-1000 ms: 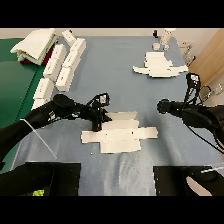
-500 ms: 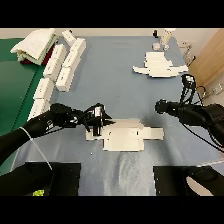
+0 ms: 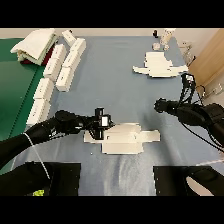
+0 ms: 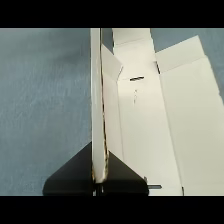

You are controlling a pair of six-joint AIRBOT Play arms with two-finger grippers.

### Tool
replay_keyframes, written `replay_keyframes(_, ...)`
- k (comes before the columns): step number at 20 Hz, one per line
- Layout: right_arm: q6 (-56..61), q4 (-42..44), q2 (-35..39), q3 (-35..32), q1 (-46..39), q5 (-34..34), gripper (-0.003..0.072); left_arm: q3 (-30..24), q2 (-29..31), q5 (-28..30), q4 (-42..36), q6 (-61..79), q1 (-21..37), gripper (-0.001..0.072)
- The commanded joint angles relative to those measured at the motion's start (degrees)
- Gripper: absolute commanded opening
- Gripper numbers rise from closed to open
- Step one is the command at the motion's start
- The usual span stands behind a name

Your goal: Fold the box.

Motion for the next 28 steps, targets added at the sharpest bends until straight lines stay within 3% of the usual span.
replay_keyframes(1, 0.0, 0.0, 0.0, 0.0, 0.0, 0.2, 0.0444, -0.1, 0.0, 1.7, 0.5, -2.2, -1.4, 0.0012)
replay_keyframes(8, 0.0, 0.1, 0.0, 0.0, 0.0, 0.2, 0.0444, -0.2, 0.0, -4.1, 0.9, -8.4, -1.4, 0.0013)
replay_keyframes(12, 0.0, 0.1, 0.0, 0.0, 0.0, 0.2, 0.0444, -0.6, 0.0, -7.1, 9.2, -17.4, -1.4, 0.0014)
replay_keyframes(21, 0.0, 3.0, 0.0, 0.1, 0.0, -1.0, 0.0443, -0.4, 0.0, -7.3, 11.0, -23.4, -1.3, 0.0013)
replay_keyframes(25, 0.0, 4.5, 0.1, 0.1, 0.0, -5.8, 0.0442, 0.8, 0.1, -7.2, 11.0, -24.5, -1.3, 0.0014)
replay_keyframes(26, 0.0, 5.8, 0.1, 0.1, 0.0, -8.5, 0.0408, 0.8, 0.0, -7.2, 11.0, -24.5, -1.3, 0.0014)
replay_keyframes(28, -1.1, 8.5, 0.1, 0.1, 0.0, -15.3, 0.0, 0.8, 0.0, -7.2, 11.0, -24.5, -1.3, 0.0014)
